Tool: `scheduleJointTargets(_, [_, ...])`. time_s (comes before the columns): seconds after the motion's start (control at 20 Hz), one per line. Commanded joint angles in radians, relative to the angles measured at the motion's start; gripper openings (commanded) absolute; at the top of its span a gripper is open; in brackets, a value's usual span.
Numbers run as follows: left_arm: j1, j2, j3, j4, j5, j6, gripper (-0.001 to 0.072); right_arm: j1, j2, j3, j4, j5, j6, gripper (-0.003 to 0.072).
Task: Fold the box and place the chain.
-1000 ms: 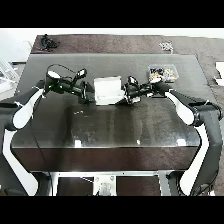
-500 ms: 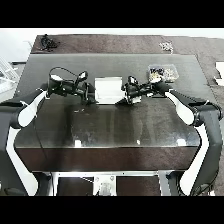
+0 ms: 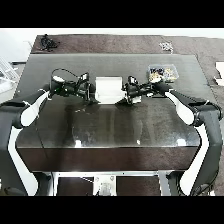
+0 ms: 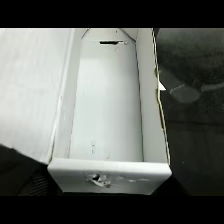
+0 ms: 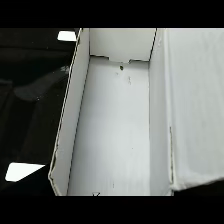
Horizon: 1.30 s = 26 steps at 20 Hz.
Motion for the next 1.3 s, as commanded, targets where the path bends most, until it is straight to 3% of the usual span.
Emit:
scheduleJointTargets(0.0, [-0.003, 0.0, 0.001, -0.01, 0.007, 0.004, 0.072, 0.001, 0.0, 0.0, 0.0, 0.001, 0.0, 0.0589])
scheduleJointTargets(1.05, [-0.024, -0.016, 0.001, -0.002, 0.042, 0.048, 0.0712, 0.001, 0.0, 0.0, 0.0, 0.001, 0.0, 0.0589])
scheduleJointTargets(1.1, [-0.024, -0.016, 0.001, -0.002, 0.041, 0.048, 0.0592, 0.001, 0.0, 0.0, 0.0, 0.001, 0.0, 0.0589])
scheduleJointTargets(1.15, [-0.024, -0.016, 0.001, -0.002, 0.042, 0.049, 0.0526, 0.001, 0.0, 0.0, 0.0, 0.001, 0.0, 0.0589])
scheduleJointTargets(1.25, [-0.024, -0.016, 0.001, -0.002, 0.047, 0.048, 0.0525, 0.001, 0.0, 0.0, 0.0, 0.001, 0.0, 0.0589])
